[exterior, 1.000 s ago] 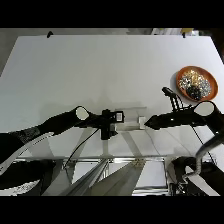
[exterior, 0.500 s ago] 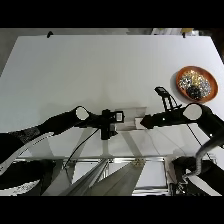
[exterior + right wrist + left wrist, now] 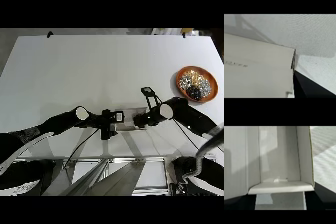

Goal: Fold the box and place the chain.

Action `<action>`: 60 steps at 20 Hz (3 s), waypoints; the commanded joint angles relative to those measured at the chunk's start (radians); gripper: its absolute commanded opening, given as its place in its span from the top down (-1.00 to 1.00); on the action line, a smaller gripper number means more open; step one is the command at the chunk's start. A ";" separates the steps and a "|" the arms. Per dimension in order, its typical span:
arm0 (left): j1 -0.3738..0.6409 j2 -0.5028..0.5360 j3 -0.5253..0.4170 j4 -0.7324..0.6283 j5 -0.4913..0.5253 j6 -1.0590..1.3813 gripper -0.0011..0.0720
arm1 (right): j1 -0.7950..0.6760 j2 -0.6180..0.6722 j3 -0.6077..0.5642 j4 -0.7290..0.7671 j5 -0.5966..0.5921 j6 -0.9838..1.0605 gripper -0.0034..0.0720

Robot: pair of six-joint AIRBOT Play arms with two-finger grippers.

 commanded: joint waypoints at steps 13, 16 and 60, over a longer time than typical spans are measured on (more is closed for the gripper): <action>0.000 0.000 0.000 0.000 0.000 0.000 0.39 | 0.035 -0.119 0.045 -0.114 0.045 0.187 0.35; 0.000 0.000 0.000 0.000 0.000 0.000 0.39 | 0.035 -0.119 0.045 -0.117 0.034 0.186 0.52; 0.000 0.000 0.000 0.000 0.000 0.000 0.39 | 0.089 0.097 0.093 -0.264 0.232 -0.056 -0.18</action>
